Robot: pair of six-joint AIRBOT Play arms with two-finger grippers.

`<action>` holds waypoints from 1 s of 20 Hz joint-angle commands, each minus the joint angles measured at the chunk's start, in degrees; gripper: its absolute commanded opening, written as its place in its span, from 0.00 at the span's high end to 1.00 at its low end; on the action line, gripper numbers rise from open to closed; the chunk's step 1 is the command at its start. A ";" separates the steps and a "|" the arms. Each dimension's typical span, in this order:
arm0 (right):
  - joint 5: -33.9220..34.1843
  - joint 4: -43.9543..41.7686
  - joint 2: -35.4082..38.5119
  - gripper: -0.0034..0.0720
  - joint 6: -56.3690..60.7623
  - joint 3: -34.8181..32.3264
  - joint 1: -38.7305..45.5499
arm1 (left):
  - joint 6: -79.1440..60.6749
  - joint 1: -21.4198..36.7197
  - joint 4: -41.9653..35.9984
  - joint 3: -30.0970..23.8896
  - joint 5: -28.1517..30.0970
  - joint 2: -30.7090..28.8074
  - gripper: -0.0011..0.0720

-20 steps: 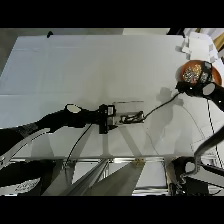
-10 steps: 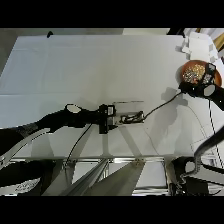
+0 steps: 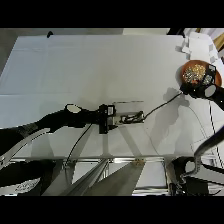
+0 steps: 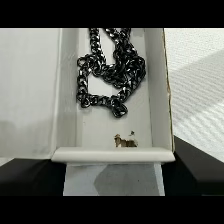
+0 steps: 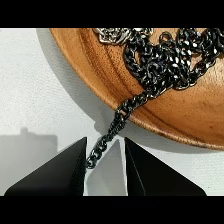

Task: Fold the box and place the chain.

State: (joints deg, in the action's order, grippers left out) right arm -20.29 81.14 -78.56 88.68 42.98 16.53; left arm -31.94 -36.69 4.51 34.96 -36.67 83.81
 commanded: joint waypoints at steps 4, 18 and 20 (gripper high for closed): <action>2.45 0.31 -1.40 0.67 1.60 -0.02 0.02 | 0.00 0.04 0.02 0.04 0.00 -0.02 0.80; 3.41 1.51 -1.70 0.91 1.53 -0.02 0.02 | 0.00 0.04 0.02 0.04 0.00 -0.02 0.80; 3.41 1.60 -1.70 0.92 1.53 -0.02 0.02 | 0.00 0.04 0.02 0.04 0.00 -0.02 0.80</action>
